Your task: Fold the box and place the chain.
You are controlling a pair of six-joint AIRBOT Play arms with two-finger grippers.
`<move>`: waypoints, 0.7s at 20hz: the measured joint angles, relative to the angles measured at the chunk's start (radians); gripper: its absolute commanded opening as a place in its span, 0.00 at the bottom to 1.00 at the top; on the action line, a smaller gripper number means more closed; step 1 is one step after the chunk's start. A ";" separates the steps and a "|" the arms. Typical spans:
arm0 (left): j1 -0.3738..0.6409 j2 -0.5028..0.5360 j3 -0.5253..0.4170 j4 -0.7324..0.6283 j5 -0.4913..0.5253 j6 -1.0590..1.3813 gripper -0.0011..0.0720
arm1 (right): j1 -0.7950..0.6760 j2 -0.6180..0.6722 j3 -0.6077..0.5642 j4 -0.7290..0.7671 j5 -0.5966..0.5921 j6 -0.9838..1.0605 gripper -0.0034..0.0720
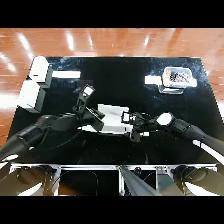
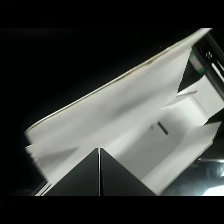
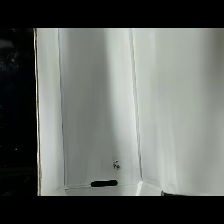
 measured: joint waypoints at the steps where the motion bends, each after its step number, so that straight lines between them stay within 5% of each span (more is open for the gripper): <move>1: 0.018 0.031 0.000 0.032 0.043 0.000 0.04 | 0.000 0.000 0.000 0.000 0.000 0.000 0.88; 10: 0.175 0.224 -0.001 0.251 0.511 0.042 0.04 | 0.000 0.000 0.000 -0.020 0.030 -0.042 0.88; 14: 0.186 0.238 -0.027 0.287 0.575 0.068 0.04 | 0.000 0.000 0.000 -0.036 0.053 -0.073 0.88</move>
